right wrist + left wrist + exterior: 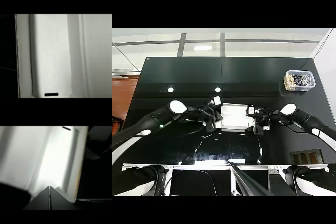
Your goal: Fold the box and place the chain.
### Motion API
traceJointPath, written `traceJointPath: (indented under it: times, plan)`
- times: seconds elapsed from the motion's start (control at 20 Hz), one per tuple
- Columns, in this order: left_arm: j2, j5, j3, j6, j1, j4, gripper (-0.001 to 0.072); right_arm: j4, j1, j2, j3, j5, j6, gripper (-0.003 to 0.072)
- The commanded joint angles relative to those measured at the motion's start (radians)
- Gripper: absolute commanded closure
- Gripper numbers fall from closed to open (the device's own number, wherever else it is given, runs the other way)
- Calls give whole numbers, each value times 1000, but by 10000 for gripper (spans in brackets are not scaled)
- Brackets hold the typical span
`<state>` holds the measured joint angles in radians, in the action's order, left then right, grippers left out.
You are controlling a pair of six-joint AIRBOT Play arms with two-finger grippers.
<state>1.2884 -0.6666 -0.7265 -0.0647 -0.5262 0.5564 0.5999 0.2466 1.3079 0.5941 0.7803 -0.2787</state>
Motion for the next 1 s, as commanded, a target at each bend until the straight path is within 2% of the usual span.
traceJointPath:
  times: [0.0,0.1,0.15,0.25,0.3,0.35,0.45,0.55,0.7,0.85,0.95]
  plan:
    - [-132,0,-5,-289,85,291,683,2,1,1,0,1,-2,493]
    - [-201,2,-5,-590,170,467,683,2,1,1,0,1,-2,493]
    - [-216,0,0,-767,219,512,683,2,1,1,0,1,-2,493]
    - [-211,-51,25,-1172,333,512,683,2,1,1,0,1,-2,493]
    - [-193,-117,46,-1332,390,473,681,2,1,1,0,1,-2,494]
    - [-166,-198,65,-1355,436,408,681,2,1,1,0,1,-2,493]
    - [-85,-359,105,-1209,500,208,681,2,1,1,0,1,-2,493]
    - [5,-434,127,-1027,517,4,682,2,1,1,0,1,-2,493]
    - [134,-416,116,-955,478,-132,683,2,1,1,0,1,-2,493]
    - [212,-407,81,-951,393,-149,683,2,1,1,0,1,-2,494]
    - [227,-408,54,-943,337,-149,682,2,1,1,0,1,-2,494]
